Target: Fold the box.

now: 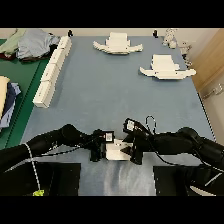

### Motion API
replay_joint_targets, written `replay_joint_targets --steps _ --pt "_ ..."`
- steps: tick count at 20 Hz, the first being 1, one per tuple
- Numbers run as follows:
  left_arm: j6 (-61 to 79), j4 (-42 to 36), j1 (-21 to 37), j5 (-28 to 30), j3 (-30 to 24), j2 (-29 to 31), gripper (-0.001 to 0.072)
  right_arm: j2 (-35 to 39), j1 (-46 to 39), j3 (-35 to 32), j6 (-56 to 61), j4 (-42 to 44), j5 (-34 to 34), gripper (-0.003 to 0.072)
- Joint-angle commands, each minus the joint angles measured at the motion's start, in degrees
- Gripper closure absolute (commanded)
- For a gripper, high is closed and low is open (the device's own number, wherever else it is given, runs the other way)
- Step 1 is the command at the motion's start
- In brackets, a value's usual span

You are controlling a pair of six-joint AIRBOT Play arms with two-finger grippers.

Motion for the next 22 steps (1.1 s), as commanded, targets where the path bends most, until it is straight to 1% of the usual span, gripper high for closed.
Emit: replay_joint_targets --steps 1,3,4,5,6,9,13,15,20,22 --pt "0.0 0.0 0.0 0.0 0.0 0.0 0.0197 1.2 2.7 -0.4 -6.0 -1.8 1.4 0.0211" --pt "0.0 0.0 0.0 0.0 0.0 0.0 0.0197 0.4 2.9 -0.4 -9.2 -3.1 1.6 0.0211" --pt "0.0 0.0 0.0 0.0 0.0 0.0 0.0197 -0.2 2.9 -0.4 -10.2 -4.2 1.9 0.0198" --pt "0.0 0.0 0.0 0.0 0.0 0.0 0.0196 -0.9 2.9 -0.4 -11.4 -5.1 2.1 0.0146" --pt "0.0 0.0 0.0 0.0 0.0 0.0 0.0196 -1.4 2.9 -0.4 -12.9 -5.3 2.1 0.0133" --pt "0.0 0.0 0.0 0.0 0.0 0.0 0.0197 -1.9 3.1 -0.4 -16.7 -4.9 2.4 0.0133" --pt "0.0 0.0 0.0 0.0 0.0 0.0 0.0197 -2.1 3.1 -0.4 -19.7 -5.0 5.1 0.0133" --pt "0.0 0.0 0.0 0.0 0.0 0.0 0.0197 -2.1 3.2 -0.4 -20.0 -5.1 5.9 0.0134" --pt "0.0 0.0 0.0 0.0 0.0 0.0 0.0197 -2.0 5.8 -0.4 -19.8 -8.9 9.8 0.0138" --pt "0.0 0.0 0.0 0.0 0.0 0.0 0.0197 -1.8 5.9 -0.4 -19.7 -8.9 10.0 0.0138"
